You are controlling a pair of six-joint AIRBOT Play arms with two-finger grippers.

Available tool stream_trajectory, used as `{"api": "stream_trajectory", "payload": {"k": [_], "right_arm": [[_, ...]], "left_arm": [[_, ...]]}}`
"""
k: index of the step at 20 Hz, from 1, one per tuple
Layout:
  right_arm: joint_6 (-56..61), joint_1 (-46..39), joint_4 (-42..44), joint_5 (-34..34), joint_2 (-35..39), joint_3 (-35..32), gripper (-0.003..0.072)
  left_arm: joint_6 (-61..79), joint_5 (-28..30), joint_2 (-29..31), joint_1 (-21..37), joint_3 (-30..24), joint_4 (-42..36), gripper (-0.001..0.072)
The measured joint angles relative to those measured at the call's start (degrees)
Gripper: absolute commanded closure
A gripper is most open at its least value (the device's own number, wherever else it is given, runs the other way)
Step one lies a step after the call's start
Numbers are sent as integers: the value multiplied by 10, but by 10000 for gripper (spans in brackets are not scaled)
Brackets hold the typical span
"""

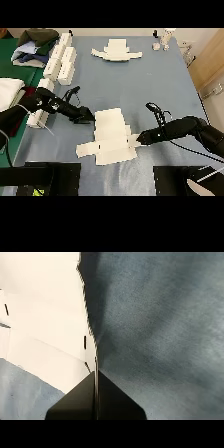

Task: Fold the box.

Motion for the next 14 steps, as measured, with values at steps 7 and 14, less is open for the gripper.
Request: {"api": "stream_trajectory", "payload": {"k": [7,14], "right_arm": [[2,0,-2,1,1,-1,687],[3,0,-5,1,1,-1,687]], "left_arm": [[68,-18,-97,-60,45,-56,386],[127,-74,-113,-69,54,-67,439]]}}
